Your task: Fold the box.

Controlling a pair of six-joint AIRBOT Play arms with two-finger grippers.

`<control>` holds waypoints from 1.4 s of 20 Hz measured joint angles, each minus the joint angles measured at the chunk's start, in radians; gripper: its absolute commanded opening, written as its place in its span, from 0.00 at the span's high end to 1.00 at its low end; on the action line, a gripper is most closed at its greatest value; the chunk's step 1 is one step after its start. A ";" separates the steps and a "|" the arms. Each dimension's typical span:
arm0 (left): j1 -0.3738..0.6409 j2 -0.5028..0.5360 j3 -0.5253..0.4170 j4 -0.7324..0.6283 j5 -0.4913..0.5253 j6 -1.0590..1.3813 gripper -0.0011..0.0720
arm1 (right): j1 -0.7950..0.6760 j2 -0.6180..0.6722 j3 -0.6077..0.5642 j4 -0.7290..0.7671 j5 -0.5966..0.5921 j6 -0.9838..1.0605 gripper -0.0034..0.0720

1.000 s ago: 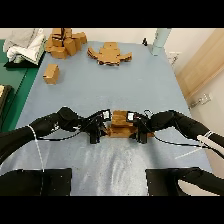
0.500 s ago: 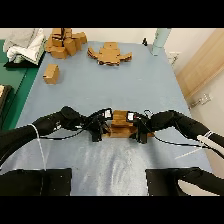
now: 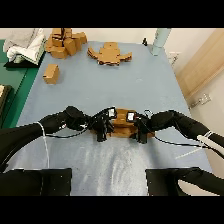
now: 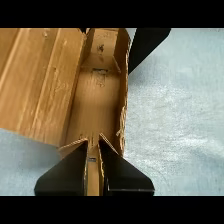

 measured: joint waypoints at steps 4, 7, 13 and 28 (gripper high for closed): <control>-0.001 -0.005 0.002 -0.007 -0.001 0.002 0.37 | 0.000 0.000 0.000 0.000 -0.001 -0.001 0.26; -0.001 -0.006 0.002 -0.008 -0.008 0.005 0.37 | 0.000 0.000 0.000 -0.001 -0.002 -0.001 0.26; -0.001 -0.006 0.002 -0.009 -0.011 0.005 0.38 | 0.000 0.000 0.000 0.000 -0.002 -0.001 0.26; 0.106 0.303 -0.005 0.695 -0.086 -1.017 0.97 | 0.000 0.000 0.000 0.001 0.001 0.000 0.26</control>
